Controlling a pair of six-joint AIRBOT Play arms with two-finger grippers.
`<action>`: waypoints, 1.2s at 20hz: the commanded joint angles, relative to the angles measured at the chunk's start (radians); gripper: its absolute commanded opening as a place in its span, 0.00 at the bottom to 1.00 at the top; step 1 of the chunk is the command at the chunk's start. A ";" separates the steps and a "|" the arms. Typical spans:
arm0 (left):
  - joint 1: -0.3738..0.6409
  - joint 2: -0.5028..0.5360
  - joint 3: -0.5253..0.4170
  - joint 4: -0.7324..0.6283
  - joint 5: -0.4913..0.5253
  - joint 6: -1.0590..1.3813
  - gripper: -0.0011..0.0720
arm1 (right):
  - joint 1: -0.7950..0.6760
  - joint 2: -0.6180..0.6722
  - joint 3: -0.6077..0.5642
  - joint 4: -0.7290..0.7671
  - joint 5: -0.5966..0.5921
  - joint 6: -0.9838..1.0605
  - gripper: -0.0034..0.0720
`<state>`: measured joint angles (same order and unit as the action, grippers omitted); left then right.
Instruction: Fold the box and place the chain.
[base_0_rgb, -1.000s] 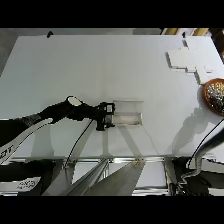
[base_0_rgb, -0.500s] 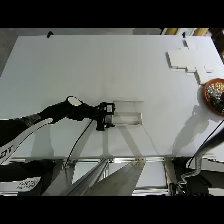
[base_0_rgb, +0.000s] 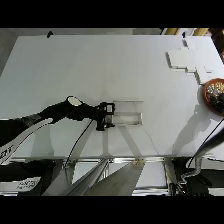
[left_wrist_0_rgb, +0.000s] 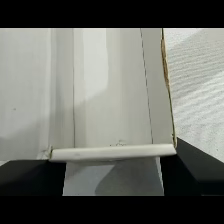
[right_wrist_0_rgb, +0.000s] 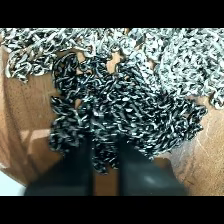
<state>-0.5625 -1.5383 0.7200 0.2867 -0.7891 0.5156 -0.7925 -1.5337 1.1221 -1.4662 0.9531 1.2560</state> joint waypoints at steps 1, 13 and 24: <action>0.000 0.000 0.000 0.000 0.000 0.000 0.03 | 0.000 -0.004 0.000 0.000 0.000 0.001 0.09; 0.000 0.000 0.000 0.000 0.000 0.000 0.03 | 0.221 0.404 0.000 0.178 0.157 -0.006 0.06; 0.000 0.000 0.000 0.000 0.000 0.000 0.03 | 0.676 0.767 -0.001 0.288 0.418 0.003 0.06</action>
<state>-0.5625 -1.5383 0.7200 0.2867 -0.7895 0.5159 -0.2317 -0.8310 1.1217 -1.2469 1.3098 1.2560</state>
